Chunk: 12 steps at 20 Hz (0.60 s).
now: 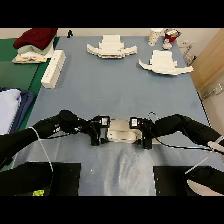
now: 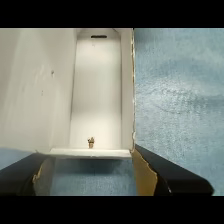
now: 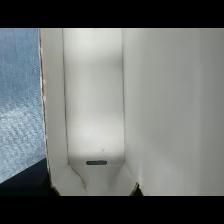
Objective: Fold the box.
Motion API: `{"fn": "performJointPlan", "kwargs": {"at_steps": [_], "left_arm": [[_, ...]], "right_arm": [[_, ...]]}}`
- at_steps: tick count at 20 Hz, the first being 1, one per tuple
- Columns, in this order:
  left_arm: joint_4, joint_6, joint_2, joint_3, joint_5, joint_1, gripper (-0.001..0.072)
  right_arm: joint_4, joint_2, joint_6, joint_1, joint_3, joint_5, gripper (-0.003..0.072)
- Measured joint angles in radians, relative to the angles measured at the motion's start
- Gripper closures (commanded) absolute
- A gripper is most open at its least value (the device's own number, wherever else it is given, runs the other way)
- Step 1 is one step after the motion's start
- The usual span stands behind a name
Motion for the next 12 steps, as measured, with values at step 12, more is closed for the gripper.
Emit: {"fn": "performJointPlan", "kwargs": {"at_steps": [12], "left_arm": [[0.102, -0.172, -0.005, 0.008, 0.047, -0.062, 0.0012]], "right_arm": [[0.000, 0.000, -0.001, 0.000, 0.000, 0.000, 0.0204]]}}
